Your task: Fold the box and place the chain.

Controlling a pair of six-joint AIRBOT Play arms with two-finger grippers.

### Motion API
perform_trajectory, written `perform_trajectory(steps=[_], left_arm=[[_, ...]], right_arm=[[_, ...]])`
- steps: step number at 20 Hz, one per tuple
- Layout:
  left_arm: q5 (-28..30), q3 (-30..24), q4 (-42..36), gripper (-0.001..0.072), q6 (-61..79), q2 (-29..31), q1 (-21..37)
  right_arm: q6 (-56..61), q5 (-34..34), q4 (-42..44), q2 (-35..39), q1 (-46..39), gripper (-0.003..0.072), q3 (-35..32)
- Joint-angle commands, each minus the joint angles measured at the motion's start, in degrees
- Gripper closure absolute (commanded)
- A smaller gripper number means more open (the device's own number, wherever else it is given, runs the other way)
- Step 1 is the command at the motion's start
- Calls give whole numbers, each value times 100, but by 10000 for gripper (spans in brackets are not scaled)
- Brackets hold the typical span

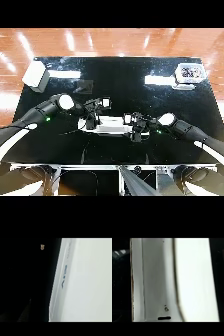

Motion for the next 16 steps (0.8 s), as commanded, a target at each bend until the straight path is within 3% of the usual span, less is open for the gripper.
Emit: perform_trajectory(steps=[1,7,8,9,10,13,16], left_arm=[[-177,7,212,146,-573,332,203],[-1709,7,586,176,-1912,699,1049],[-1971,4,586,222,-2135,697,1134],[-2256,4,581,402,-2304,695,1207],[-2540,4,553,658,-2352,695,1257],[-3012,-57,11,692,-2343,699,1268],[-2446,-525,-1202,694,-2339,745,1268]], right_arm=[[2,-2,0,-2,-4,63,2],[2,-2,9,-2,-4,63,2],[2,-2,9,-2,-4,63,2],[2,-2,9,-2,-4,63,2],[2,-2,9,-2,-4,63,2],[2,-4,9,-2,-4,63,2],[2,-4,9,-2,-4,63,2]])
